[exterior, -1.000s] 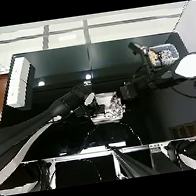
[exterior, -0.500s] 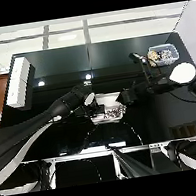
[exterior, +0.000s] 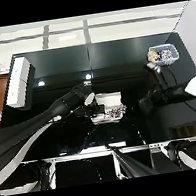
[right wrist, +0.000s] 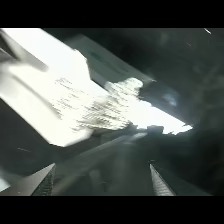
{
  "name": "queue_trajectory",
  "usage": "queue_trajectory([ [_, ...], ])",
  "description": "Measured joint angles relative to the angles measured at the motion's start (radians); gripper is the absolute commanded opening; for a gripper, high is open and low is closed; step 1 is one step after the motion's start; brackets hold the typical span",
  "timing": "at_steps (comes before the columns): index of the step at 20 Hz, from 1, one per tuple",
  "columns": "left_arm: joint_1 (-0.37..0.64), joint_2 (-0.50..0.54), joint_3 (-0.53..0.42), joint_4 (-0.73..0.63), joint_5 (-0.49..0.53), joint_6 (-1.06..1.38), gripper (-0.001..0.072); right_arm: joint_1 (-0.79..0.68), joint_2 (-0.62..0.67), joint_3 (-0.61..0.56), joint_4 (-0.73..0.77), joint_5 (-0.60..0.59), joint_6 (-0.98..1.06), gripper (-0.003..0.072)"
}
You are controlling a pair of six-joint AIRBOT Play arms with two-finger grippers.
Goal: Fold the box and place the chain.
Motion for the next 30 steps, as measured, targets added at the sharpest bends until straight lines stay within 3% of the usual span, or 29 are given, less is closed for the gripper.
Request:
queue_trajectory([
  [5,0.000,0.000,0.000,0.000,-0.001,0.000,0.0031,0.034,-0.016,-0.154,0.009,-0.188,-0.469,0.0716],
  [9,0.000,0.000,0.000,0.000,-0.002,0.000,0.0031,0.044,-0.117,-0.185,0.156,-0.243,-0.856,0.0716],
  [13,0.000,0.000,0.000,0.000,-0.002,0.000,0.0031,0.047,-0.215,-0.190,0.304,-0.287,-1.114,0.0716],
  [19,0.000,0.000,0.000,0.000,-0.002,0.000,0.0031,0.056,-0.266,-0.185,0.421,-0.360,-1.260,0.0715],
  [28,0.000,0.000,0.000,0.000,-0.002,0.000,0.0031,0.141,-0.307,-0.185,0.457,-0.489,-1.319,0.0713],
  [29,0.000,0.000,0.000,0.000,-0.002,0.000,0.0031,0.143,-0.310,-0.185,0.457,-0.495,-1.321,0.0601],
  [30,0.000,0.000,0.000,0.000,-0.002,0.000,0.0031,0.145,-0.312,-0.185,0.457,-0.503,-1.322,0.0596],
])
